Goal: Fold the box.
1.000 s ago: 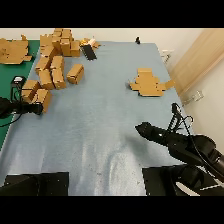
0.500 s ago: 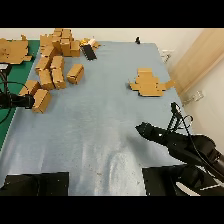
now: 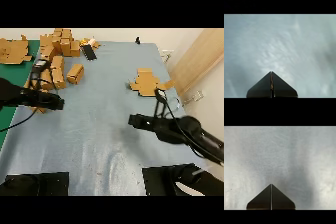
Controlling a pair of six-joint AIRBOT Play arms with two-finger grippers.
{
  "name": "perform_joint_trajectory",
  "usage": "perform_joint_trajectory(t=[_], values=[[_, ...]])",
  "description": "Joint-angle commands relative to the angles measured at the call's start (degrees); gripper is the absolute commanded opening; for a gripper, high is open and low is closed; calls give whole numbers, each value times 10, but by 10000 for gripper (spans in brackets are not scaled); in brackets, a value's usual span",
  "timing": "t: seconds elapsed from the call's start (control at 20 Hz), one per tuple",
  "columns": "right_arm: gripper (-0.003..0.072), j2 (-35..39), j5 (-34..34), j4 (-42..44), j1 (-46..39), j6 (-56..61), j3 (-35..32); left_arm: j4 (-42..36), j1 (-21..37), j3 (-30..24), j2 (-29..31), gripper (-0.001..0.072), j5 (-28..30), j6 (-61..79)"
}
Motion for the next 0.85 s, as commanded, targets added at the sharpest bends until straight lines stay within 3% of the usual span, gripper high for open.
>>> perform_joint_trajectory(t=[0.0, 0.2, 0.4, 0.8], values=[[4, -119, -68, 8, 0, -109, 111, -10, -74, 22, -45, 10, -85, -45], [5, -195, -116, 9, 1, -134, 183, -12, -133, 22, -75, 10, -60, -63], [5, -202, -123, 28, 2, -133, 188, -12, -142, 22, -78, 11, -27, -63], [5, -202, -122, 28, 1, -133, 188, -12, -142, 22, -78, 11, -27, -63]])
